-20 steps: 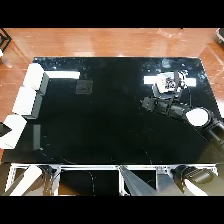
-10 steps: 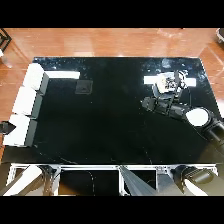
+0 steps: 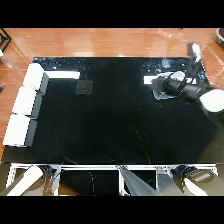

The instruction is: Fold the box and place the chain.

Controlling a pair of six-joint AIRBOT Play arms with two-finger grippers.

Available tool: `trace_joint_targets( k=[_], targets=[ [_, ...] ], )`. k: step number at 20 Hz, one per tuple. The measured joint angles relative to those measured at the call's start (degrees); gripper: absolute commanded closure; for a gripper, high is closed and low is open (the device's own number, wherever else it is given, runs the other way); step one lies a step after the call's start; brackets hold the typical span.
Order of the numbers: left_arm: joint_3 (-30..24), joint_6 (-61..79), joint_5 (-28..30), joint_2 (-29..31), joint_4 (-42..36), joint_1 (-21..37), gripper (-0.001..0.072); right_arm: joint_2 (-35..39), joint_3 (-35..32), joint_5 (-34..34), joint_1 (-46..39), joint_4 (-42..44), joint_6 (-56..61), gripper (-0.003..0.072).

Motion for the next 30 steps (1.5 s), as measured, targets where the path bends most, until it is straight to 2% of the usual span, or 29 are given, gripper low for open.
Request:
trace_joint_targets(
  k=[3, 6, 9, 12, 15, 17, 22, 30],
  targets=[
    [4.74, -3.58, -1.57, 0.15, -3.43, -13.68, 0.0694, -0.24, 9.81, 13.53, -3.61, -13.7, 4.44, 0.0663],
    [7.54, -14.95, -0.81, 1.6, 5.68, -29.86, 0.0694, 3.21, 13.05, 23.74, -6.43, -20.52, 7.15, 0.0664],
    [5.77, -29.55, 1.29, 5.73, 21.22, -43.01, 0.0695, 9.79, 8.24, 28.3, -7.5, -25.57, 9.51, 0.0664],
    [-1.51, -43.08, 4.44, 12.52, 32.79, -50.64, 0.0695, 14.69, -1.97, 28.79, -7.91, -27.89, 12.76, 0.0664],
    [-9.2, -53.11, 7.37, 18.43, 42.1, -54.21, 0.0692, 16.44, -10.27, 24.5, -8.09, -27.76, 14.62, 0.0665],
    [-11.72, -56.57, 8.04, 20.37, 46.27, -55.23, 0.0691, 16.98, -13.16, 21.7, -8.15, -26.75, 15.19, 0.0664],
    [-13.9, -60.0, 9.53, 22.03, 50.1, -56.15, 0.0691, 17.42, -15.69, 19.02, -8.15, -25.24, 15.93, 0.0664],
    [-14.38, -61.09, 10.16, 22.38, 51.23, -56.35, 0.0691, 17.51, -16.31, 18.25, -8.15, -24.92, 16.09, 0.0664]
  ],
)
